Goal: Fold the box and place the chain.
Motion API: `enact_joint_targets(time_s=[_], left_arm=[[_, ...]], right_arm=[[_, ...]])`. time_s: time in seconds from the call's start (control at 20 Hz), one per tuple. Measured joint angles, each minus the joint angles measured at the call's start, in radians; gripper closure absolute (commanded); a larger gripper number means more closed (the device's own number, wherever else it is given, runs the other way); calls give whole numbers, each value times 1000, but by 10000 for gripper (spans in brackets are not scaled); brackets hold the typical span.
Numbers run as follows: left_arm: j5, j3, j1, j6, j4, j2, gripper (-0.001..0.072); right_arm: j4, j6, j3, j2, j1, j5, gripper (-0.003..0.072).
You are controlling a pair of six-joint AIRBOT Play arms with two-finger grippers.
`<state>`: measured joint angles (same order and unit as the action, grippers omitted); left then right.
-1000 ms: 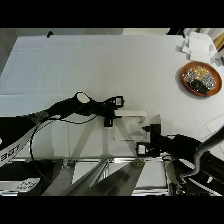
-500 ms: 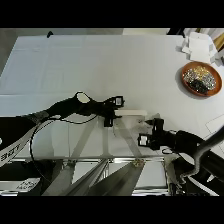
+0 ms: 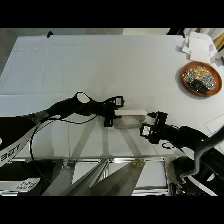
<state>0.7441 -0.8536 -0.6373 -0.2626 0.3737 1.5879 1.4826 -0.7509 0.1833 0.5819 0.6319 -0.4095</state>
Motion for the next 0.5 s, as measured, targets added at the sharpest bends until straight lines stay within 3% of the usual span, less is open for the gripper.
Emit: enact_joint_targets(time_s=[0.25,0.5], left_arm=[[0,0,0,0,0,0,700],[-2,0,0,1,-1,0,700]], right_arm=[[-8,0,39,83,-16,-14,-9],[-91,68,135,203,-140,-92,24]])
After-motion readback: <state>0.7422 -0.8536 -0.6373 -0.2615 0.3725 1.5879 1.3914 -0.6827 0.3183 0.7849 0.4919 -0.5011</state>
